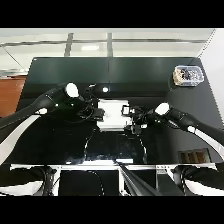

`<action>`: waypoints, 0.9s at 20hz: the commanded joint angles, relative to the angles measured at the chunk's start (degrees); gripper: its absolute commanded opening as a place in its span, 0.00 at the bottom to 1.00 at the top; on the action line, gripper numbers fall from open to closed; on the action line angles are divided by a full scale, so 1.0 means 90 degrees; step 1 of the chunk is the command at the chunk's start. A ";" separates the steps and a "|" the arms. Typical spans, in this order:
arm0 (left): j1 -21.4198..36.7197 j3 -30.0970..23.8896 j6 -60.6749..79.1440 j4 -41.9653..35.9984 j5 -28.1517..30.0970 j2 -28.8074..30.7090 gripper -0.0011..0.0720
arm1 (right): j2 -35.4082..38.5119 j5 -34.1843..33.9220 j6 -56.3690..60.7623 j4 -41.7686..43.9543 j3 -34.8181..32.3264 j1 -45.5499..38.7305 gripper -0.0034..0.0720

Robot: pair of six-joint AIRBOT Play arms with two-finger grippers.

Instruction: Fold the box and place the chain.

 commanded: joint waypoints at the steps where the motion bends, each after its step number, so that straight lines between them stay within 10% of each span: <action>1: -0.0444 0.0109 -0.1362 0.1382 0.0168 0.0002 0.56 | -0.0002 0.0002 0.0000 0.0000 0.0007 0.0002 0.06; 14: -0.1479 0.0437 -0.3861 0.2735 -0.0073 -0.0163 0.56 | -0.0002 0.0002 0.0000 0.0000 0.0007 0.0002 0.06; 18: -0.1479 0.0437 -0.3908 0.2715 0.0012 -0.0165 0.36 | -0.0002 0.0002 0.0000 0.0000 0.0007 0.0002 0.06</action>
